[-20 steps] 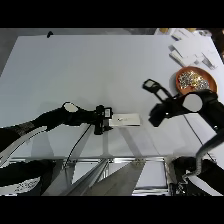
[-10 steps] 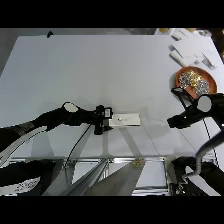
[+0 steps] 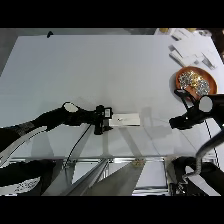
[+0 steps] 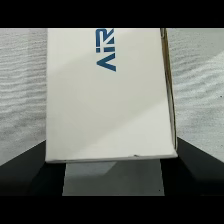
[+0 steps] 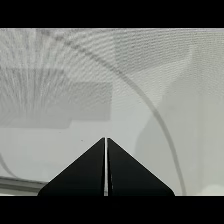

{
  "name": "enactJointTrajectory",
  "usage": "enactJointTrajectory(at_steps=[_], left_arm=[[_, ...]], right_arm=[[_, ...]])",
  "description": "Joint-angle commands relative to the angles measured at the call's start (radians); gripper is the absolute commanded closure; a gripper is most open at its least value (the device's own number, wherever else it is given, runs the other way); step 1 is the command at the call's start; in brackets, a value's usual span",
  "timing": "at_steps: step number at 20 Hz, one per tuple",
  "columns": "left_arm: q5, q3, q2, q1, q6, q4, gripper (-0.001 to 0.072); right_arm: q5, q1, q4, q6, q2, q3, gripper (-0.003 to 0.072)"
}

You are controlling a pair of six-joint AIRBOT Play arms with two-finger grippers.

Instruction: Fold the box and place the chain.

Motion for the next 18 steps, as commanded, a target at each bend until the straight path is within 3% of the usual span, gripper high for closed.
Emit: enactJointTrajectory(at_steps=[1, 3, 6, 11, 14, 17, 18], left_arm=[[-0.011, -0.001, 0.001, 0.0, -0.008, 0.0, 0.0639], [-0.066, -0.001, 0.004, 0.0, -0.014, 0.003, 0.0639], [-0.069, -0.001, 0.046, 0.012, -0.106, 0.004, 0.0642], [-0.015, -0.001, 0.246, 0.142, -0.486, 0.126, 0.0638], [-0.013, -0.001, 0.429, 0.305, -0.781, 0.312, 0.0638], [-0.013, -0.001, 0.595, 0.496, -1.099, 0.631, 0.0629], [-0.015, -0.002, 0.63, 0.552, -1.216, 0.738, 0.0589]], right_arm=[[0.002, -0.001, 0.0, 0.002, 0.001, -0.001, 0.0668], [0.002, -0.001, 0.0, 0.002, 0.001, -0.001, 0.0668], [0.002, -0.001, 0.0, 0.002, 0.001, -0.001, 0.0668], [0.002, -0.001, 0.0, 0.002, 0.001, -0.001, 0.0668], [0.002, -0.001, 0.0, 0.002, 0.001, -0.001, 0.0668], [0.002, -0.001, 0.0, 0.002, 0.001, -0.001, 0.0668], [0.002, -0.001, 0.0, 0.002, 0.001, -0.001, 0.0668]])
